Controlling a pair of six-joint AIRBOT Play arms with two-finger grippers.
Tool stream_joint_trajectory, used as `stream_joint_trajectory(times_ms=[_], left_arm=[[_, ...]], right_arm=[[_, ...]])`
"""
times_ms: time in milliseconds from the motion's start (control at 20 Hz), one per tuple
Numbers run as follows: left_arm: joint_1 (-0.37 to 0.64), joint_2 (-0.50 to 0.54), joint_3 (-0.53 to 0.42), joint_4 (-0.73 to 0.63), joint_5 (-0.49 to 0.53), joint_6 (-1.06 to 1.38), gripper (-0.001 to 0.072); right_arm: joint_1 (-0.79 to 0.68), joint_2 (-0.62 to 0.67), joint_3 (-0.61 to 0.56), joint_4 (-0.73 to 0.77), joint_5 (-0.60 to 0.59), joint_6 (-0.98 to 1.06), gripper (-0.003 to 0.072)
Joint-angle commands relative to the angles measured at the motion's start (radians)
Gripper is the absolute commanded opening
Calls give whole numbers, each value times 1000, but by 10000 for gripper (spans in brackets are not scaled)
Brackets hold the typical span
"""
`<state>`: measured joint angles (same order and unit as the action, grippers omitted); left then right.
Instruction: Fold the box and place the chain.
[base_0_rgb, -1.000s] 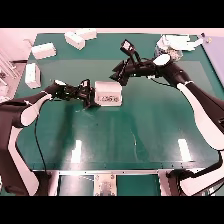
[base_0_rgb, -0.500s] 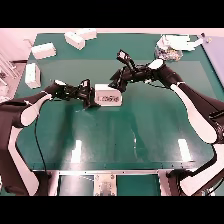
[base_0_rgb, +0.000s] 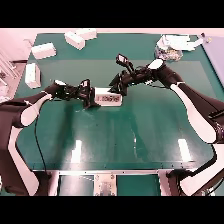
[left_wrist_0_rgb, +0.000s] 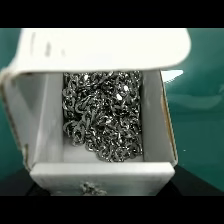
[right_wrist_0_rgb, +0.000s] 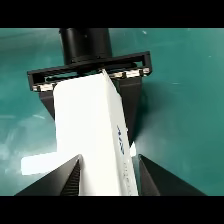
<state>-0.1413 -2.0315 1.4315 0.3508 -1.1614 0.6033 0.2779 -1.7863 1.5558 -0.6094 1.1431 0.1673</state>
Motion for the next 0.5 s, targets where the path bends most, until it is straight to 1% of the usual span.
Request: stream_joint_trajectory(times_ms=[0, 100, 150, 250, 450], left_arm=[[1, 1, 1, 0, 0, 0, 495], [1, 1, 1, 0, 0, 0, 494], [1, 1, 1, 0, 0, 0, 494], [1, 1, 1, 0, 0, 0, 495], [1, 1, 1, 0, 0, 0, 495]], right_arm=[[0, 0, 1, -31, 29, 12, 404], [1, -1, 1, -38, 29, 12, 363], [1, -1, 1, -38, 29, 12, 362], [1, -1, 1, -38, 29, 12, 287], [1, -1, 1, -37, 34, 12, 292]])
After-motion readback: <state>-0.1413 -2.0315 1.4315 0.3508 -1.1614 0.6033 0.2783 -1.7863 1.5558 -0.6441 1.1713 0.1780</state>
